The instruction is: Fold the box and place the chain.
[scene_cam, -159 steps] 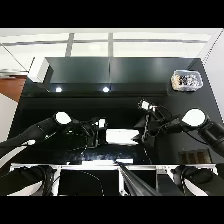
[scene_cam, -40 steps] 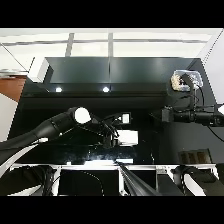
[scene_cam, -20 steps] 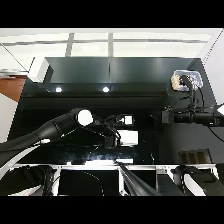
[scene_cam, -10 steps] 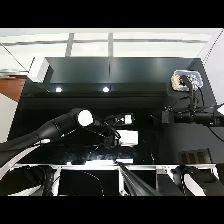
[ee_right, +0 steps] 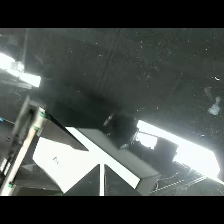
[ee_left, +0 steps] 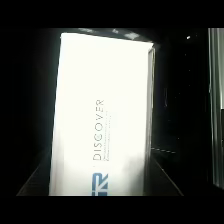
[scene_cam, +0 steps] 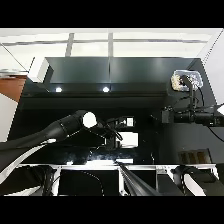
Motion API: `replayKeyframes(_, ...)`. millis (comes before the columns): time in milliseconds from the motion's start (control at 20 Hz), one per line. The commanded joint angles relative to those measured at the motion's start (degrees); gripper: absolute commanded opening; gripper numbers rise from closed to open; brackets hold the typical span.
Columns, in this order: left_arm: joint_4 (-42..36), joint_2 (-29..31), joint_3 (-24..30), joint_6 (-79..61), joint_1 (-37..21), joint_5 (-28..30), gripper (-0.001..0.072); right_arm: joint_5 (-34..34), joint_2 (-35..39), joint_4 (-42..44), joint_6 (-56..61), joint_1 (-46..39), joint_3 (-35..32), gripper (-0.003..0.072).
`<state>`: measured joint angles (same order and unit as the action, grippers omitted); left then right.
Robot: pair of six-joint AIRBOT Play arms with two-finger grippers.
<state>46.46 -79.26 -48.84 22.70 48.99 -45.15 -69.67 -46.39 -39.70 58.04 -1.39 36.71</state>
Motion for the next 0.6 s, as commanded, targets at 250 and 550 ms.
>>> replayKeyframes(250,11.1,-0.4,-0.7,15.2,-1.2,2.7,0.0393,0.0,0.0,0.0,0.0,0.0,0.0,0.0042)
replayKeyframes(550,24.1,8.0,-0.7,30.9,-18.4,-4.5,0.0355,0.0,0.0,0.0,0.0,0.0,0.0,0.0042)
